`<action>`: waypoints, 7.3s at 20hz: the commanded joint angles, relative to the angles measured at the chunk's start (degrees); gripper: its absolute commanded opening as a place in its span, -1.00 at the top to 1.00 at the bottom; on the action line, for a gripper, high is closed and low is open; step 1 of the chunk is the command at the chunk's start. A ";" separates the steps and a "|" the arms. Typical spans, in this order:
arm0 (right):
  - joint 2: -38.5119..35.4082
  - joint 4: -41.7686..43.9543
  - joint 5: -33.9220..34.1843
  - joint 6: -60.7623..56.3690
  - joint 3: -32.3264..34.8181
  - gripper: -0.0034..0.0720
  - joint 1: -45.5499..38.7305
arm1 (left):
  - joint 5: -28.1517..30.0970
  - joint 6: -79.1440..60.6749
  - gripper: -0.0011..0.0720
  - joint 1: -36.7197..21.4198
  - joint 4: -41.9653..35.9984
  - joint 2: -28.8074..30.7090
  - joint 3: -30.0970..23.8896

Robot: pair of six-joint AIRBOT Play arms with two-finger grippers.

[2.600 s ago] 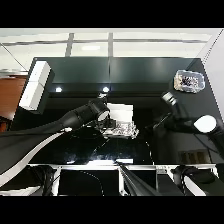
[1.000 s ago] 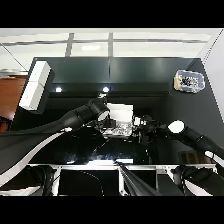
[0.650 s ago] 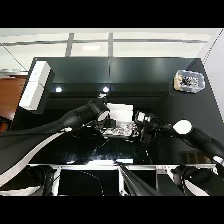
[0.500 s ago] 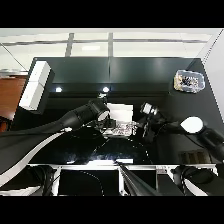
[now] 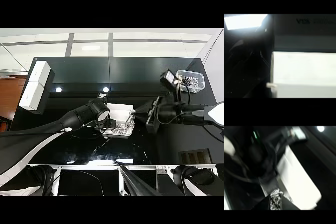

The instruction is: Fold the box and place the chain.

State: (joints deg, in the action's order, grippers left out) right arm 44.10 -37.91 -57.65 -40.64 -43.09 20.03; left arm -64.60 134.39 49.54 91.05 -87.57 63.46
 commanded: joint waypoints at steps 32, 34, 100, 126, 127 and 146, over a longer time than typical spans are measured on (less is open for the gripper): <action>23.69 7.28 20.83 56.30 16.92 -0.49 1.88 | -0.07 -0.02 0.89 0.02 -0.02 -0.02 0.00; 23.74 7.23 20.83 56.30 16.90 -0.49 1.88 | -0.07 -0.02 0.89 0.02 -0.02 -0.02 0.00; -0.79 1.64 -6.34 -2.71 6.58 -0.69 -21.88 | 3.15 -98.29 -0.46 -38.99 -61.42 30.32 -28.68; -0.79 1.64 -5.07 -2.69 6.58 -0.69 -21.81 | 11.61 -152.21 -0.97 -29.64 -61.57 7.98 -23.21; -0.79 1.64 -5.09 -2.69 6.58 -0.69 -21.81 | 11.74 -151.95 -0.97 -29.11 -61.48 7.74 -22.91; -0.76 0.72 -2.69 -2.73 6.58 -0.70 -21.81 | 16.02 -149.00 -0.28 -25.53 -59.36 7.65 -22.75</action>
State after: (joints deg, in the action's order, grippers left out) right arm 43.35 -37.12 -61.12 -43.31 -36.47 -1.83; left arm -50.11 -15.86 23.44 30.81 -79.88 40.69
